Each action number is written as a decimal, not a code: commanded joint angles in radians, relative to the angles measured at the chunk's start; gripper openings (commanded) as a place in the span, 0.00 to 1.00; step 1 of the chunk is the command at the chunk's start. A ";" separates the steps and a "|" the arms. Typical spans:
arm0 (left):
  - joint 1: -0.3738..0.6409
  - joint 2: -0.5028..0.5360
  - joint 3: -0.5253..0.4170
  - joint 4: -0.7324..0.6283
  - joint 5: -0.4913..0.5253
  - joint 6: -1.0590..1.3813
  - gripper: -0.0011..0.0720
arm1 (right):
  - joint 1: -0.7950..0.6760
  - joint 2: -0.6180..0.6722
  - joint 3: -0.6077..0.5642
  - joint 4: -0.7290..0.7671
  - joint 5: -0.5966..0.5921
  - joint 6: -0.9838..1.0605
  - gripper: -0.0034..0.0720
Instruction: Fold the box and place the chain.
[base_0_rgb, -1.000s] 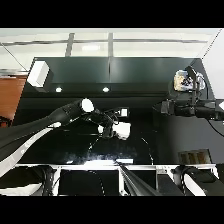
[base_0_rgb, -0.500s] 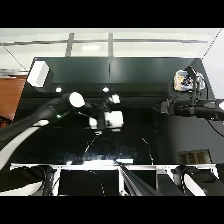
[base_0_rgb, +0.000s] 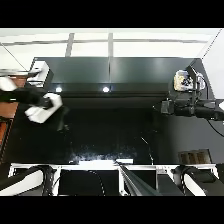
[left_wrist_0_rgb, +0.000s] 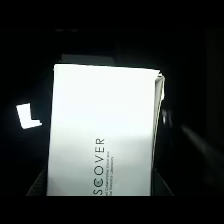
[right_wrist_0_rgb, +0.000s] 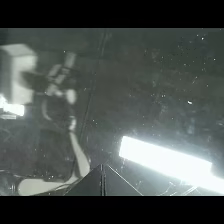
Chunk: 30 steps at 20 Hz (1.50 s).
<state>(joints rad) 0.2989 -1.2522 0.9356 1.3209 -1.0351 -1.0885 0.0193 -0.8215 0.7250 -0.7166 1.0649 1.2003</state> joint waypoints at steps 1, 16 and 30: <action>0.307 0.002 0.000 -0.158 0.083 -0.017 0.26 | 0.000 0.000 0.000 0.001 -0.019 0.000 0.07; 0.203 -0.434 0.315 -0.234 0.238 0.279 0.79 | 0.000 -0.001 0.000 0.001 -0.066 0.016 0.07; 0.160 -0.238 0.609 -0.364 -0.206 -0.014 0.05 | 0.023 0.005 0.000 -0.060 0.006 -0.007 0.06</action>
<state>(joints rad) 0.4698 -1.5414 1.5208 1.0157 -1.0702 -1.0023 0.0277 -0.8204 0.7250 -0.7330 1.0584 1.2198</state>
